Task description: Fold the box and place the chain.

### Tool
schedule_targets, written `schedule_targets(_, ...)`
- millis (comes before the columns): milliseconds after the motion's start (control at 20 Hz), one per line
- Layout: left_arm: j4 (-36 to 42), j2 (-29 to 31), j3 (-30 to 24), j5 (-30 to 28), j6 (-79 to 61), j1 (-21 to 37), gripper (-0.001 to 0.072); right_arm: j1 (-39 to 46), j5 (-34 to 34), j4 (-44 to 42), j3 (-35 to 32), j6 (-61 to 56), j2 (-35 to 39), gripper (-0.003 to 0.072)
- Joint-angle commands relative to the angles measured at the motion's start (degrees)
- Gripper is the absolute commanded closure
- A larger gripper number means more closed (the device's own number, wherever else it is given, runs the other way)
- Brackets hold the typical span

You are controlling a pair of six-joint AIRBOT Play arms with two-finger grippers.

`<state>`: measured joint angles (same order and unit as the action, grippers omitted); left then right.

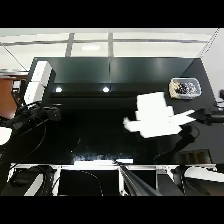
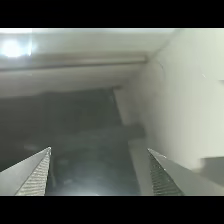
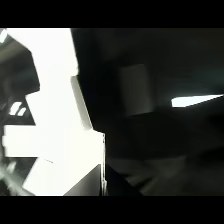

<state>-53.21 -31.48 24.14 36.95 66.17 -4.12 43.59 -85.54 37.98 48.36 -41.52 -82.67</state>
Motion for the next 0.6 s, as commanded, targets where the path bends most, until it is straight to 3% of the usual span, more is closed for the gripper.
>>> schedule_targets(0, 5.33, -0.59, -0.70, 1.44, -0.33, -4.59, 0.0007, -13.33, 5.79, -15.28, -8.20, 6.80, 4.63, 0.0676)
schedule_targets(100, 5.75, -2.08, -1.70, 0.07, -0.35, -9.70, 0.0006, -21.59, 12.44, -27.36, -15.93, 14.60, 10.38, 0.0676)
schedule_targets(200, 6.29, -4.70, -1.84, -2.54, 1.57, -13.70, 0.0007, -29.57, 21.22, -33.46, -23.17, 19.21, 17.07, 0.0676)
schedule_targets(400, 13.42, -12.37, -1.84, -4.66, 5.09, -15.43, 0.0007, -41.77, 34.88, -33.11, -31.74, 19.32, 28.46, 0.0676)
schedule_targets(550, 20.85, -20.37, -1.27, -4.83, 4.09, -15.28, 0.0007, -47.21, 37.05, -32.87, -32.89, 18.80, 29.90, 0.0677)
